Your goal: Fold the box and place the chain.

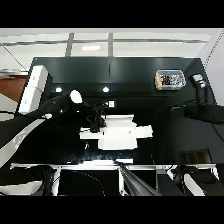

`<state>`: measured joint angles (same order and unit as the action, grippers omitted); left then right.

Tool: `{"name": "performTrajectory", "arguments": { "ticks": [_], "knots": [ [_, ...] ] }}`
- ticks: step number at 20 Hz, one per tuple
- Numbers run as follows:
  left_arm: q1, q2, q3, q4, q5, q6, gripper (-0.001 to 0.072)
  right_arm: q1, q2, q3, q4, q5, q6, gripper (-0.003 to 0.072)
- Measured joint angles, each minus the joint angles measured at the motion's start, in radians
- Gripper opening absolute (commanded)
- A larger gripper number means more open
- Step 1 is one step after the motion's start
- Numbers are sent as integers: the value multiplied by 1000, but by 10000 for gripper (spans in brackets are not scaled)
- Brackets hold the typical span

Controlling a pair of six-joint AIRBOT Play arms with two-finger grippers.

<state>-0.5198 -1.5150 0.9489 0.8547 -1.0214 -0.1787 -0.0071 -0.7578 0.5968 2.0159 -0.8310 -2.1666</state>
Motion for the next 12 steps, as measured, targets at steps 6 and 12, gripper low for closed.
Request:
{"name": "performTrajectory", "arguments": {
  "ticks": [6, 12],
  "knots": [
    [-1, -12, -3, -13, 48, -10, 27, 174, -6, -132, 147, 80, -357, 717],
    [-3, -13, 0, 7, 68, -8, 28, 342, -7, -202, 172, 95, -489, 717]
  ]
}}
